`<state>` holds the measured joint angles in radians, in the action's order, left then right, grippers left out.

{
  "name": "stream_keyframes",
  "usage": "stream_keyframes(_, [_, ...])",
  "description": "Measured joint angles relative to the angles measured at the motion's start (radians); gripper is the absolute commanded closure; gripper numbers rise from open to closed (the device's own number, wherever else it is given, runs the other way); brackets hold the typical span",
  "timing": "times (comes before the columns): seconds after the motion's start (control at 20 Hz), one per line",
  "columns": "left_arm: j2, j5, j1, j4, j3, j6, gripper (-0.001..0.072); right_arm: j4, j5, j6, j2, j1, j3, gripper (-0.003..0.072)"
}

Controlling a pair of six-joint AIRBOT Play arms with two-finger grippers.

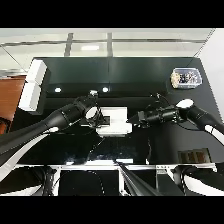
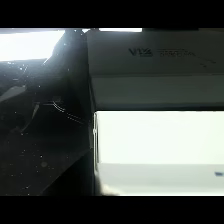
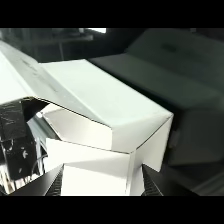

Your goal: Fold the box and place the chain.

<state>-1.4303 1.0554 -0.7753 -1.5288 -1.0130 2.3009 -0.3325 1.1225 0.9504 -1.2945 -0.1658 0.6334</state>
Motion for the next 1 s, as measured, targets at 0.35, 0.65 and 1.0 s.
stream_keyframes(0.35, [0.000,0.000,0.000,0.000,0.000,0.000,0.0683,-0.241,-0.075,0.270,0.000,-0.158,0.134,0.0261])
stream_keyframes(0.65, [0.000,0.000,0.000,0.000,0.000,0.000,0.0683,-0.532,-0.150,0.593,0.000,-0.319,0.235,0.0264])
stream_keyframes(1.0, [0.000,0.000,0.000,0.000,0.000,0.000,0.0683,-0.870,-0.166,0.977,-0.042,-0.472,0.311,0.0312])
